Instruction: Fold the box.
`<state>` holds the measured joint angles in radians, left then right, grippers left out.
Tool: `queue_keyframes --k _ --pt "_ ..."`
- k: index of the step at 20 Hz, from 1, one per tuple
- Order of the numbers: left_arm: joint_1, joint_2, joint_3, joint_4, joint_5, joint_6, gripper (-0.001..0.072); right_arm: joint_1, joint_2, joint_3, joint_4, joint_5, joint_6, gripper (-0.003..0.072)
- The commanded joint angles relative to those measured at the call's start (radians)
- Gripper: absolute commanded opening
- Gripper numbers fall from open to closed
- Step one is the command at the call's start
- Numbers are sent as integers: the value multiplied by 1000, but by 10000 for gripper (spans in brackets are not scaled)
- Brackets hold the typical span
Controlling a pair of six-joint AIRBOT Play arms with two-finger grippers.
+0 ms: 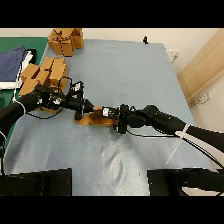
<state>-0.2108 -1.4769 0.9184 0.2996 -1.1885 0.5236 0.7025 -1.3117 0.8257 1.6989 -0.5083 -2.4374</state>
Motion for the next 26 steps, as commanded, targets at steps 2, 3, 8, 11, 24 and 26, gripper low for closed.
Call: queue_keyframes --k 2,3,8,11,24,26 --pt "0 0 0 0 27 0 13 -40 -5 6 206 -24 -122 592" --pt "-1 0 0 0 24 0 13 -51 -5 6 223 -26 -122 591" --pt "0 0 0 0 0 0 13 -87 -5 6 275 -24 -118 592" --pt "0 0 0 0 -1 0 14 -104 -8 4 296 -26 -119 607" --pt "-1 0 0 0 28 0 13 -103 -61 58 341 -62 -312 609" --pt "-1 0 0 0 31 0 13 -107 -60 58 325 -82 -260 609"
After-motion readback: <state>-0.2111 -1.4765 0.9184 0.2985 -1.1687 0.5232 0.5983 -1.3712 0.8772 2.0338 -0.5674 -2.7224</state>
